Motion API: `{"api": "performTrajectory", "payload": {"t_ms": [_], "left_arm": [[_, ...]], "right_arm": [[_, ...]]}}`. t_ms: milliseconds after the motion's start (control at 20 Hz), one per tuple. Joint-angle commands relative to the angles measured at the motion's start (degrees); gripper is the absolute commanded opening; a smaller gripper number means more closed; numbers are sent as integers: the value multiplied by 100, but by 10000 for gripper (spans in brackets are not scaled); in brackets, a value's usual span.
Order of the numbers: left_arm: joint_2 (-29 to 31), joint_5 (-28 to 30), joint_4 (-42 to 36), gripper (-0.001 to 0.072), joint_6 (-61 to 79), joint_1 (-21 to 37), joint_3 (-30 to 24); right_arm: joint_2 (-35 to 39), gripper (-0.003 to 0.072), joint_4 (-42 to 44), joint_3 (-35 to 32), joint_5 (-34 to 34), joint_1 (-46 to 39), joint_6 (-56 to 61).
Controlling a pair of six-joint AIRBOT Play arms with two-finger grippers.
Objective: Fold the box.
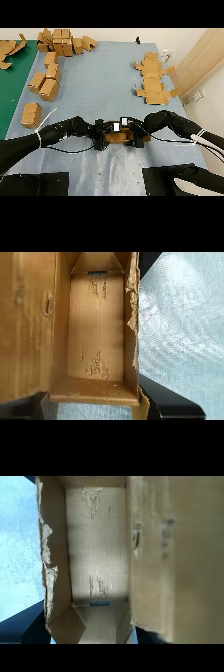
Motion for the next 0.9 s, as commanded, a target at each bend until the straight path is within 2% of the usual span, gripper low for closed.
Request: {"api": "performTrajectory", "payload": {"t_ms": [0,850], "left_arm": [[2,-31,-7,481,-15,2,2],[2,-31,-7,481,-15,-2,2]], "right_arm": [[13,714,133,35,-101,-131,195],[450,713,-4,83,-656,-920,195]]}}
